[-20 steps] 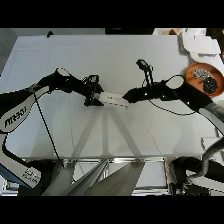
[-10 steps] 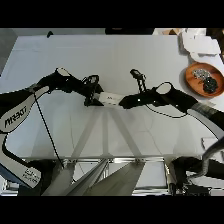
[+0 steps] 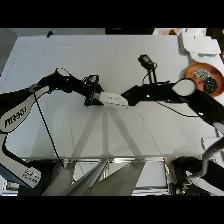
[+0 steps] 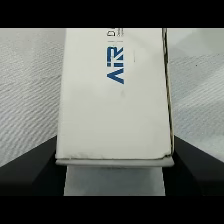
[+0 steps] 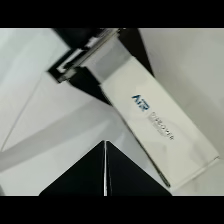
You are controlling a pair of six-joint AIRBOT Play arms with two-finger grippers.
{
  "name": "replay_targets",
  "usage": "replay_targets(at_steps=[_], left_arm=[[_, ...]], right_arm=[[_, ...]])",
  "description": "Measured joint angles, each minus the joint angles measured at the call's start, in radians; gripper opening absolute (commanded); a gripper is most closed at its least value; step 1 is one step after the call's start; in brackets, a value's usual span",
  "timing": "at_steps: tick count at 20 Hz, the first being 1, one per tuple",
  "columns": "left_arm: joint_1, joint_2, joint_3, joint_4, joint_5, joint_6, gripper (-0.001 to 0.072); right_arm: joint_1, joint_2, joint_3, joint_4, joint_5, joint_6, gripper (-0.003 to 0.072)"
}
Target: Fold the box and place the chain.
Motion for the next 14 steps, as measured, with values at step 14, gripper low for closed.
replay_targets(at_steps=[14], left_arm=[[0.000,0.000,0.000,0.001,-0.001,0.003,0.0347]], right_arm=[[0.000,0.365,0.006,-0.858,0.469,0.402,0.0012]])
